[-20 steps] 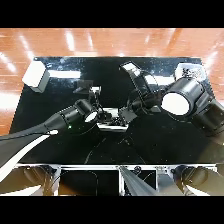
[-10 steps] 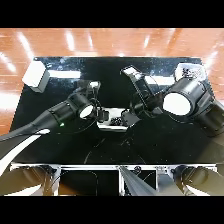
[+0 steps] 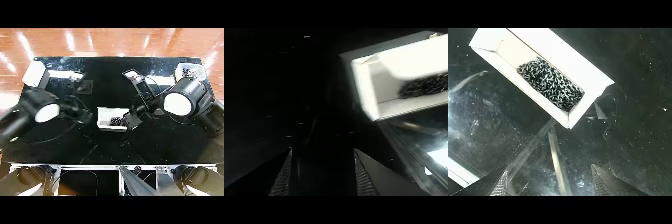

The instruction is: Fold the box and place the chain.

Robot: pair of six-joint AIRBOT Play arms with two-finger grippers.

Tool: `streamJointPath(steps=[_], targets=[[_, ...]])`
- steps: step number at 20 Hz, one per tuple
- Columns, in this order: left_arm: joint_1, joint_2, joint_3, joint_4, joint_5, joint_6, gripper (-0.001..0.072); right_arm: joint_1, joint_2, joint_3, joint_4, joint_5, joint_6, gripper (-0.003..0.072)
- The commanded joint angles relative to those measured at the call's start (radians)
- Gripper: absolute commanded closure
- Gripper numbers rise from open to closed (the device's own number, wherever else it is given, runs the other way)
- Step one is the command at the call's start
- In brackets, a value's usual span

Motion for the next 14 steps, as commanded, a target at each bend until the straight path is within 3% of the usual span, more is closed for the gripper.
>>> streamJointPath(steps=[1, 4, 7, 12, 14], targets=[[0.121, 0.203, -0.092, -0.039, -0.019, 0.120, 0.0204, 0.001, 0.000, 0.000, 0.002, -0.016, 0.040, 0.0051], [0.259, 0.365, -0.206, -0.229, -0.019, 0.188, 0.0204, 0.000, 0.000, 0.001, 0.000, -0.058, 0.041, 0.0052], [0.319, 0.467, -0.321, -0.472, -0.020, 0.278, 0.0204, 0.000, 0.000, 0.031, 0.001, -0.065, 0.066, 0.0056], [0.319, 0.468, -0.389, -0.487, 0.034, 0.310, 0.0204, -0.067, -0.038, 0.136, -0.040, -0.046, 0.083, 0.0063], [0.319, 0.451, -0.389, -0.474, 0.062, 0.325, 0.0205, -0.154, -0.103, 0.206, 0.035, -0.026, -0.026, 0.0061]])
